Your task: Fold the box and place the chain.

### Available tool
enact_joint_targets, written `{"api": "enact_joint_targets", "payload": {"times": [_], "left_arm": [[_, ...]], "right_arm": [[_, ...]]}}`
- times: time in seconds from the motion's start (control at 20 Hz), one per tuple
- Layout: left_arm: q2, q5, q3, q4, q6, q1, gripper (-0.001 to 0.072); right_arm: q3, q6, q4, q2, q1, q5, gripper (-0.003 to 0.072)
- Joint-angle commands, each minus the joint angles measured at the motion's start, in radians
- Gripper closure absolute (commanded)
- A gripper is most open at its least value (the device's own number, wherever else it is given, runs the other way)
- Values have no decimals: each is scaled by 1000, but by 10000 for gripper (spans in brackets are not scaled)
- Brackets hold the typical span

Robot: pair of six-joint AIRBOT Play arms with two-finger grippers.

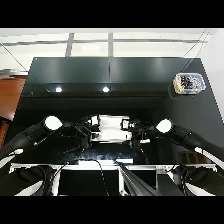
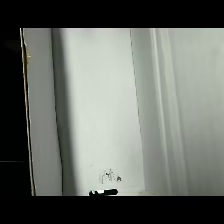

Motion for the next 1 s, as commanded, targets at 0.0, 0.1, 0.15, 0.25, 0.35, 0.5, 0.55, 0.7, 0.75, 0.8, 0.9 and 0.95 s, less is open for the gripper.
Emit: {"api": "enact_joint_targets", "payload": {"times": [0.0, 0.1, 0.15, 0.25, 0.35, 0.5, 0.55, 0.7, 0.75, 0.8, 0.9, 0.95], "left_arm": [[-33, 6, 0, -16, 4, -30, 491], [-46, 25, 0, -17, 4, -47, 492], [-43, 33, 0, -18, 3, -48, 491], [-40, 43, 0, -17, 4, -48, 488], [-40, 47, 0, -17, 4, -48, 311], [-40, 39, 0, -17, 3, -48, 386], [-40, 40, 0, -18, 3, -48, 306], [-34, 39, 1, -8, -3, -46, 529], [-18, 39, 3, 11, -10, -40, 553], [8, 42, 7, 46, -37, -28, 572], [94, 39, 14, 159, -132, 12, 677], [145, 38, 14, 217, -215, 37, 678]], "right_arm": [[0, 1, 1, 0, 1, 0, 395], [0, 1, 1, 0, 1, 0, 395], [0, 1, 1, 0, 1, 0, 395], [0, 1, 1, 0, 1, 0, 395], [0, 1, 1, 0, 1, 0, 395], [0, 1, 1, 0, 1, 0, 395], [0, 1, 1, 0, 1, 0, 395], [0, 1, 1, 0, 1, 0, 395], [0, 1, 1, 0, 1, 0, 395], [0, 1, 1, 0, 1, 0, 395], [0, 1, 2, 0, 1, 0, 395], [0, 1, 2, 0, 1, 0, 395]]}}
